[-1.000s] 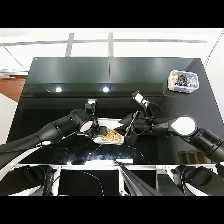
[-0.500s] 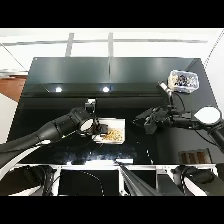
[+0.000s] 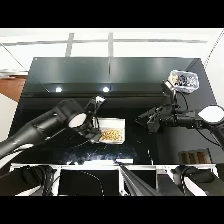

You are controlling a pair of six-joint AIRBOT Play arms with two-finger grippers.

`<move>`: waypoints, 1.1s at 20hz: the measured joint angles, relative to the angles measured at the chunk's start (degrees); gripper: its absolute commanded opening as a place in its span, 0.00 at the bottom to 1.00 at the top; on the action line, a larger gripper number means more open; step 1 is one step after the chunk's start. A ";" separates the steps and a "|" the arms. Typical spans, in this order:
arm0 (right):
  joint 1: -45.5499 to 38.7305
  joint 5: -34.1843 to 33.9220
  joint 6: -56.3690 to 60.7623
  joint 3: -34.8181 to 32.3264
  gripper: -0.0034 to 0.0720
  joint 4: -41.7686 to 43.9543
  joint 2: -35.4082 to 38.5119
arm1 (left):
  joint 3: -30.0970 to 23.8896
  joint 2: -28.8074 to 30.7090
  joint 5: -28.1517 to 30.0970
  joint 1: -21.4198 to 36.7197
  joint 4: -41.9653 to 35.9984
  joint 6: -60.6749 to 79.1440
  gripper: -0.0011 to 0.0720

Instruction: Fold the box and place the chain.

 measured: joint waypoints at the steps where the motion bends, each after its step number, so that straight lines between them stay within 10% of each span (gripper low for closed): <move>1: 0.00 -0.04 0.00 0.00 0.62 0.00 0.00 | -0.37 2.45 -1.03 0.87 -0.11 5.38 0.85; 11: -0.07 -0.76 0.00 0.00 0.62 0.17 0.00 | -15.26 16.70 0.22 30.49 -31.93 54.12 0.85; 12: -0.07 -0.74 0.00 0.00 0.77 0.20 0.00 | -16.70 16.83 1.53 32.85 -33.29 57.42 0.85; 13: -0.07 -0.94 0.00 0.00 0.97 0.22 0.00 | -17.75 16.87 3.48 34.47 -34.45 60.63 0.85; 22: -0.07 -4.24 -0.02 0.00 0.97 -0.39 0.00 | -20.20 4.61 11.98 35.06 -41.24 97.37 0.99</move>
